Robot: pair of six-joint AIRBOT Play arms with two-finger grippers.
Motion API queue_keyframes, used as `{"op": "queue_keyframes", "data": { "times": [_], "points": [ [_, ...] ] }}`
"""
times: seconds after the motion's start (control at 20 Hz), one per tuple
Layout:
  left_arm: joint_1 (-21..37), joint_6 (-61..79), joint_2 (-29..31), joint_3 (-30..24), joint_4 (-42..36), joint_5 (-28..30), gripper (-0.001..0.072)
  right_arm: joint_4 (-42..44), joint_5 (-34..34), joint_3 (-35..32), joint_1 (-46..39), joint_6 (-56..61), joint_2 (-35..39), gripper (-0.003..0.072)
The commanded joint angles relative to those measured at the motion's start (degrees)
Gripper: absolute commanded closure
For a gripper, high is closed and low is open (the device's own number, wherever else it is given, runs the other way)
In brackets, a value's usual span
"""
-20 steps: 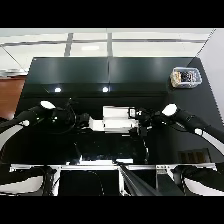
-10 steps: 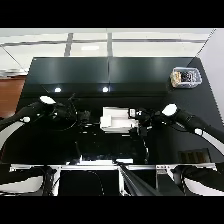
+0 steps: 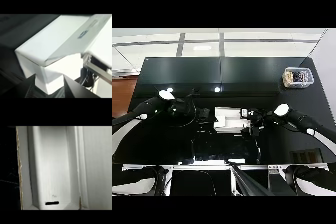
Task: Fold the box and place the chain.
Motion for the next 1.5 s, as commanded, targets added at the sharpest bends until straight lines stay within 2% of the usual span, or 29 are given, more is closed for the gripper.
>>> {"op": "queue_keyframes", "data": {
  "times": [0.0, 0.2, 0.45, 0.6, 0.95, 1.3, 1.45],
  "points": [
    [-3.04, -7.74, -0.04, 2.80, 4.92, 2.69, 0.0300, 0.02, 0.00, 0.00, 0.07, 0.00, -0.04, 0.0620],
    [-7.34, -16.74, -0.04, 5.73, 11.32, 4.85, 0.0301, 0.02, 0.00, 0.00, 0.07, 0.00, -0.04, 0.0619],
    [-13.66, -34.23, -0.04, 8.63, 24.87, 11.04, 0.0301, 0.02, -0.02, 0.00, 0.07, 0.00, -0.04, 0.0620],
    [-15.43, -40.46, -0.04, 9.77, 30.99, 10.45, 0.0300, 0.02, 0.00, 0.00, 0.07, 0.00, -0.04, 0.0619],
    [-15.58, -40.98, -0.02, 13.44, 31.74, 5.35, 0.0301, 0.02, 0.00, 0.00, 0.07, 0.02, -0.04, 0.0620],
    [-15.58, -40.96, -0.02, 14.88, 32.02, 2.58, 0.0301, 0.02, 0.00, 0.00, 0.07, 0.00, -0.04, 0.0620],
    [-15.69, -42.21, -0.02, 14.88, 35.56, 1.05, 0.0309, 0.00, 0.00, 0.00, 0.07, 0.00, -0.04, 0.0620]
  ]
}}
